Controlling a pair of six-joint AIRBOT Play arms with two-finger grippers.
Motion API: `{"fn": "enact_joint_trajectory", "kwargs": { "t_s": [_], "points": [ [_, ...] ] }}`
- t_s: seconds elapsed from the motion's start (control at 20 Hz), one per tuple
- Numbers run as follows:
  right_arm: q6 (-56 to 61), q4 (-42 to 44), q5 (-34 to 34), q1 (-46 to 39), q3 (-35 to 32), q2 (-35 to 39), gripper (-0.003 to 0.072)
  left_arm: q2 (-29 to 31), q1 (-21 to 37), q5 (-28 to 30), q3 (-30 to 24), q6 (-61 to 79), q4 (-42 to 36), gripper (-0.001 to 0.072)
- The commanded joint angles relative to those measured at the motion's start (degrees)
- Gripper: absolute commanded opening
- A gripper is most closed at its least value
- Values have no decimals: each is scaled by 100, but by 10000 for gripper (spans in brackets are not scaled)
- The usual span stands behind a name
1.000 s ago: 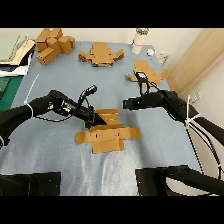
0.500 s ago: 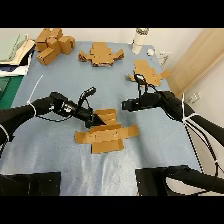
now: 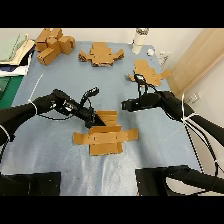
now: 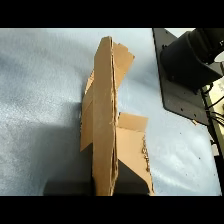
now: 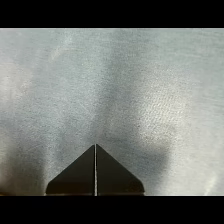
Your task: Fold the box.
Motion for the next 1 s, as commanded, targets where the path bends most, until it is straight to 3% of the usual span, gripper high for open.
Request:
{"fn": "enact_joint_trajectory", "kwargs": {
  "t_s": [0.0, 0.15, 0.4, 0.95],
  "points": [
    [-4, -44, -2, 2, 4, -2, 19, 83, -11, 11, 33, 68, -90, 12],
    [-4, -42, 4, 2, 4, -2, 19, 188, -28, 79, 31, 442, -544, 12],
    [-7, -44, 11, 2, 4, -2, 19, 186, -348, 883, -76, 726, -507, 12],
    [-4, -42, 2, 2, 4, -2, 19, 186, -417, 866, -299, 459, -229, 13]
  ]
}}
